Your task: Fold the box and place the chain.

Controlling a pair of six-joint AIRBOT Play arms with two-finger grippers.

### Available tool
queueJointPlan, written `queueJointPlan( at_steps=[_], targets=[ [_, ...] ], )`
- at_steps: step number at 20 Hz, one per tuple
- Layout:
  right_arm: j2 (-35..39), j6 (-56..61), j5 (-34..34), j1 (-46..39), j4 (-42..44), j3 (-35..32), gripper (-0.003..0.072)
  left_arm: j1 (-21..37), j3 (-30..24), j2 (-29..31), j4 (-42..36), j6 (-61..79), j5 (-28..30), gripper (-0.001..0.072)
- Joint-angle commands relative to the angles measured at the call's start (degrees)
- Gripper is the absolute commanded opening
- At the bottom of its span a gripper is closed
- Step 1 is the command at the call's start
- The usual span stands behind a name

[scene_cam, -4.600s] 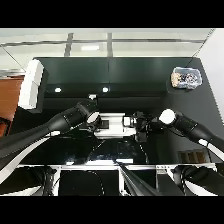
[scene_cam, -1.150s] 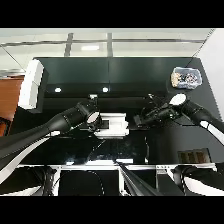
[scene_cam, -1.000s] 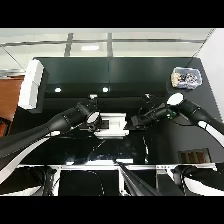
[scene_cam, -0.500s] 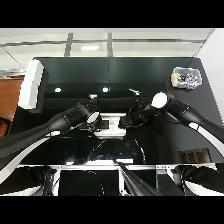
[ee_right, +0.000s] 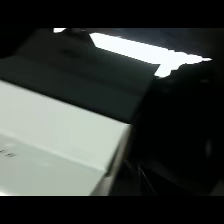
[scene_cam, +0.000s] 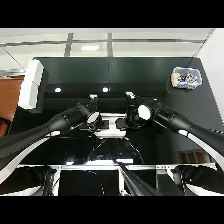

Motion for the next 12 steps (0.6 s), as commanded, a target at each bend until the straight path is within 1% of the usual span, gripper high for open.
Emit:
queueJointPlan(
  at_steps=[1, 3, 8, 10, 11, 12],
  targets=[
    [-0.6, 9.4, -0.3, 3.0, -7.7, 0.1, 0.0479, 0.1, 0.0, 0.0, 0.0, 0.0, -0.1, 0.0031],
    [-1.3, 12.1, 0.5, 4.1, -9.4, 0.6, 0.0479, 0.1, 0.0, 0.0, 0.0, 0.0, -0.1, 0.0031],
    [-5.2, 14.7, 6.7, 4.6, -12.0, 5.4, 0.0479, 0.1, 0.0, 0.0, 0.0, 0.0, 0.0, 0.0032],
    [-5.6, 17.5, 7.0, 4.8, -12.1, 5.5, 0.0471, 0.1, 0.0, 0.0, 0.0, 0.0, 0.0, 0.0032],
    [-5.6, 17.8, 7.0, 4.9, -11.9, 5.5, 0.032, 0.1, 0.0, 0.0, 0.0, 0.0, 0.0, 0.0031],
    [-5.6, 18.0, 7.0, 5.0, -11.6, 5.5, 0.0301, 0.1, 0.0, 0.0, 0.1, 0.0, 0.0, 0.0032]
  ],
)
